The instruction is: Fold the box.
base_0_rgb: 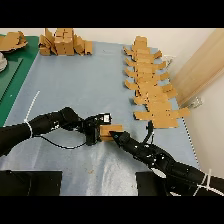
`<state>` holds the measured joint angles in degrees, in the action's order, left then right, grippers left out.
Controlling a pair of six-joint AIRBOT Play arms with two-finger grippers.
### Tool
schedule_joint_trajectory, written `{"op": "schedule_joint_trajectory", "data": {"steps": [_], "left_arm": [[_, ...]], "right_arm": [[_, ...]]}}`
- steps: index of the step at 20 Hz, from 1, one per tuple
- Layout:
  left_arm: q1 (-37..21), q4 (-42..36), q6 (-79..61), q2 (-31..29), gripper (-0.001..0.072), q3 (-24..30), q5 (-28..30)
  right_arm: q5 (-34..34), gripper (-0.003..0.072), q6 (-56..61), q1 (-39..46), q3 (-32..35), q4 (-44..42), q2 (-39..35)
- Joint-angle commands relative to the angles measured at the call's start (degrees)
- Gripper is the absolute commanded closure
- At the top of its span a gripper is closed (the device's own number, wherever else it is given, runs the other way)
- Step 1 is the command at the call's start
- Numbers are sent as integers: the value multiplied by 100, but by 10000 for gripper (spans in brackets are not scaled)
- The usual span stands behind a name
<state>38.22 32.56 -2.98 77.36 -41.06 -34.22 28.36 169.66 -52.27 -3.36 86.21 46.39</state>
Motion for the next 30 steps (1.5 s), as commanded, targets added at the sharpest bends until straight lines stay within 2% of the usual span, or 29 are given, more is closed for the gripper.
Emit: {"op": "schedule_joint_trajectory", "data": {"steps": [1, 11, 21, 24, 26, 30], "left_arm": [[2, 0, -2, 4, 105, 0, -31], [2, 0, -2, 4, 105, 0, -44], [2, 0, -2, 2, 106, 0, -42], [2, 0, -2, 2, 105, 0, -44], [2, 0, -2, 2, 105, 0, -44], [2, 0, -2, 2, 105, 0, -42]], "right_arm": [[540, 683, 245, -127, 0, 153, 433], [-293, 683, -184, -122, 0, 164, 437], [-372, 683, -374, -122, -2, 162, 413], [-199, 683, -363, -136, -2, 186, -168], [-785, 683, -437, -114, -2, 186, -785], [-2861, 684, -837, 304, -2, 199, -2065]]}}
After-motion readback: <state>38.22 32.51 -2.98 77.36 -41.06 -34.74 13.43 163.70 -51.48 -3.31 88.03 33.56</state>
